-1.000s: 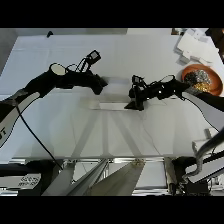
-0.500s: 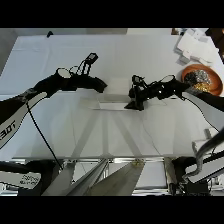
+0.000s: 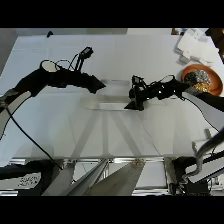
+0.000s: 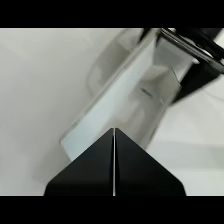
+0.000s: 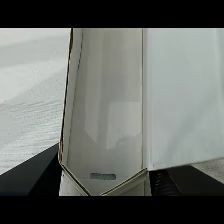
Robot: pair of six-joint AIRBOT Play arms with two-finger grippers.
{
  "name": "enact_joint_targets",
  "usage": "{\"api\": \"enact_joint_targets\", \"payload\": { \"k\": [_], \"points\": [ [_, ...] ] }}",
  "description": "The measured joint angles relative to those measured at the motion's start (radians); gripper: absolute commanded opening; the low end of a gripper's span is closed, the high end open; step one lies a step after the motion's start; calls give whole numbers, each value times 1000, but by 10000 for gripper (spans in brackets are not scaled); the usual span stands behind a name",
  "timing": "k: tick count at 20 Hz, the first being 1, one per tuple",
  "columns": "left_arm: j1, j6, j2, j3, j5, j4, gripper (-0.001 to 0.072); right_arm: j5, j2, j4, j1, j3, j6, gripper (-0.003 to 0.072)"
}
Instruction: Fold the box and place the chain.
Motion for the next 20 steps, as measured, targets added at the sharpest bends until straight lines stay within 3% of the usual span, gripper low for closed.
{"api": "enact_joint_targets", "payload": {
  "k": [4, 5, 7, 13, 20],
  "points": [
    [61, 143, 39, 0, -83, 150, 20, 0, 0, 0, 0, 0, 0, 457],
    [69, 172, 39, 0, -74, 196, 93, 0, 0, 0, 0, 0, 0, 457],
    [77, 230, 35, 0, -42, 264, 507, 0, 0, 0, 0, 0, 0, 457],
    [66, 488, -24, -1, -3, 336, 505, 1, 0, 1, 0, 0, 0, 457],
    [11, 710, -124, -2, 5, 285, 484, 1, 0, 1, 0, 0, 0, 457]
  ]
}}
